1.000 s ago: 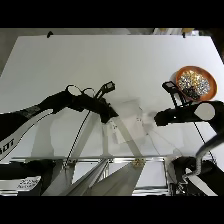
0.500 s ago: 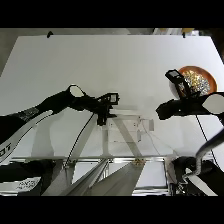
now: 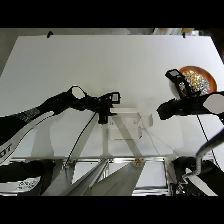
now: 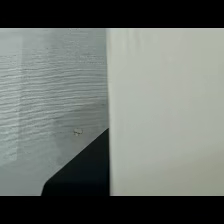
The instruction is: Fold the box and place the chain.
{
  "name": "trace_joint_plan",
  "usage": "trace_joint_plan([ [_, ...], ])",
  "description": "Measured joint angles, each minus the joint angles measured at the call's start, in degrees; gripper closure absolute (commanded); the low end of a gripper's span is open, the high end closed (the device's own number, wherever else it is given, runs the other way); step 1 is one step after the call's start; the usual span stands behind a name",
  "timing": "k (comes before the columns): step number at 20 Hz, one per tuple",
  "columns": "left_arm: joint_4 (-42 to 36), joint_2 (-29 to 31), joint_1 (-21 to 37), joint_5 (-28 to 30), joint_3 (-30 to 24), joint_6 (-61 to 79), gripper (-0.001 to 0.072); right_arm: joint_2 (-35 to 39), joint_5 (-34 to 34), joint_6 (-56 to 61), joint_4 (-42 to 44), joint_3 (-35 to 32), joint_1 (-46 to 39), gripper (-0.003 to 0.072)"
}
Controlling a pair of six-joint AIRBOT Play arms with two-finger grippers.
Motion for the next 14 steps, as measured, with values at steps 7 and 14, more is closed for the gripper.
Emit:
trace_joint_plan([
  [7,0.13,0.0,0.0,0.37,0.0,-0.37,0.0699,0.0,0.04,-0.02,-0.04,0.0,0.0,0.0501],
  [14,0.13,0.0,0.0,0.11,0.0,-0.5,0.0699,0.02,2.25,-2.82,0.79,-0.15,-0.02,0.0675],
])
